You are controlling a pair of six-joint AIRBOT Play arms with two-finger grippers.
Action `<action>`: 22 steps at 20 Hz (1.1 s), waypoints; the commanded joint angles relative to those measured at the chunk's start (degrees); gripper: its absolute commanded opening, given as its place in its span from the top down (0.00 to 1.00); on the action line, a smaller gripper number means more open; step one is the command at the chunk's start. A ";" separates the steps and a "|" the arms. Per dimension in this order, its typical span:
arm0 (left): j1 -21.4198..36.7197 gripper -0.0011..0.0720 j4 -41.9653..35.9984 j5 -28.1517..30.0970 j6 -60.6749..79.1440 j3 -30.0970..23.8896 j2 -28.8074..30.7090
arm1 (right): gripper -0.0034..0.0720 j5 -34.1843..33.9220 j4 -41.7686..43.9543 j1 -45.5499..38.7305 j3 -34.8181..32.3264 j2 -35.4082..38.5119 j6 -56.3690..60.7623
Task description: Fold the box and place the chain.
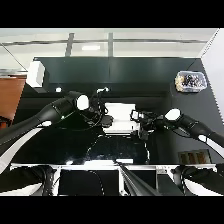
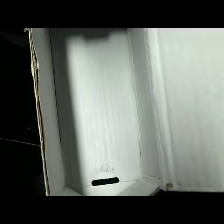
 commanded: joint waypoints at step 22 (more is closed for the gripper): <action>-9.92 0.45 17.62 -9.92 -27.26 8.85 -8.44 | 0.71 0.02 0.00 0.07 -0.02 -0.02 0.00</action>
